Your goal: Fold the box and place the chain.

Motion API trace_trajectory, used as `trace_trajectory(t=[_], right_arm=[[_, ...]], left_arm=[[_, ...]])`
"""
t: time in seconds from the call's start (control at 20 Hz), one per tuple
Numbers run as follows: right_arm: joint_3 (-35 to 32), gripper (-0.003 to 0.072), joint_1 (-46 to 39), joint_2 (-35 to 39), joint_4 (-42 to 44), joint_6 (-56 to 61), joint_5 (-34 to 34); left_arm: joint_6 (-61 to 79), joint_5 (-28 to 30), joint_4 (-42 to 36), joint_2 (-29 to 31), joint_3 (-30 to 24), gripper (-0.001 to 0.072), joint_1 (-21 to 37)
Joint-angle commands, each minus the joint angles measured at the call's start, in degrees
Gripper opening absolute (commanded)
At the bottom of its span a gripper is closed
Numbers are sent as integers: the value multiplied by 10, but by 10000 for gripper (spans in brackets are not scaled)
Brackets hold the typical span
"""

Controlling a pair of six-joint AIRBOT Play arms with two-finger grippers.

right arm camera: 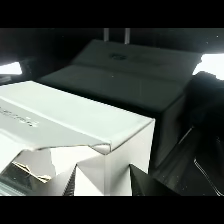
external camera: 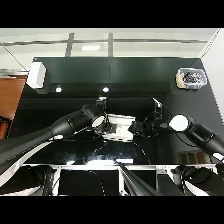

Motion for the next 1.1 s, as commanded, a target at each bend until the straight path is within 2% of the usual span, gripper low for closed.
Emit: trace_trajectory(t=[0.0, 0.2, 0.35, 0.6, 0.65, 0.7, 0.75, 1.05], right_arm=[[2, 376, 20, 0, -48, 59, -6], [14, 376, 36, -8, -111, 116, -3], [46, 375, 56, -38, -158, 149, 12], [129, 376, 107, -111, -243, 217, 94], [144, 361, 119, -122, -265, 238, 108], [158, 305, 129, -131, -285, 247, 115], [164, 304, 137, -138, -308, 266, 118], [175, 304, 149, -167, -328, 329, 145]], left_arm=[[0, 1, 0, 0, 0, 24, 0], [0, 0, 0, 0, 0, 24, 0], [0, 0, 0, 0, 0, 24, 0], [0, 0, 0, 0, 0, 24, 0], [0, 0, 0, 0, 0, 24, 0], [0, 0, 0, 0, 0, 24, 0], [0, -2, 0, 0, 0, 24, 0], [0, -2, 0, 0, 0, 24, 0]])
